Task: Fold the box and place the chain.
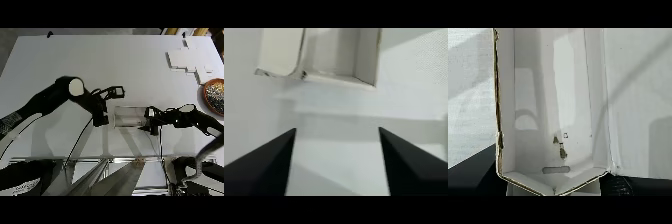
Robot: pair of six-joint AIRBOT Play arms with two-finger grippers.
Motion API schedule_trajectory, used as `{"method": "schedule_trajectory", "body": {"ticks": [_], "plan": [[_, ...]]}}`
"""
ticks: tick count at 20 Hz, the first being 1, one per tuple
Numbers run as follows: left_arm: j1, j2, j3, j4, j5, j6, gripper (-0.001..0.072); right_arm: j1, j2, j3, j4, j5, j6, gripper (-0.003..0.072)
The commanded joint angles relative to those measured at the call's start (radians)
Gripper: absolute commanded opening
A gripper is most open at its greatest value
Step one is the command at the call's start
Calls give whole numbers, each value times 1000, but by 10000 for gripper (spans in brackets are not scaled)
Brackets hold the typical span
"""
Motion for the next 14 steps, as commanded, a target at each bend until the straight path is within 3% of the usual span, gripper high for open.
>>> {"method": "schedule_trajectory", "body": {"ticks": [1, 6, 14], "plan": [[45, 11, -191, -216, 285, 406, 702, -1, 0, 0, 0, 0, 0, 386], [53, 5, -302, -499, 298, 927, 702, -1, 0, 0, 0, 0, 0, 386], [56, -65, -307, -611, 279, 967, 702, -1, 0, 0, 0, 0, 0, 386]]}}
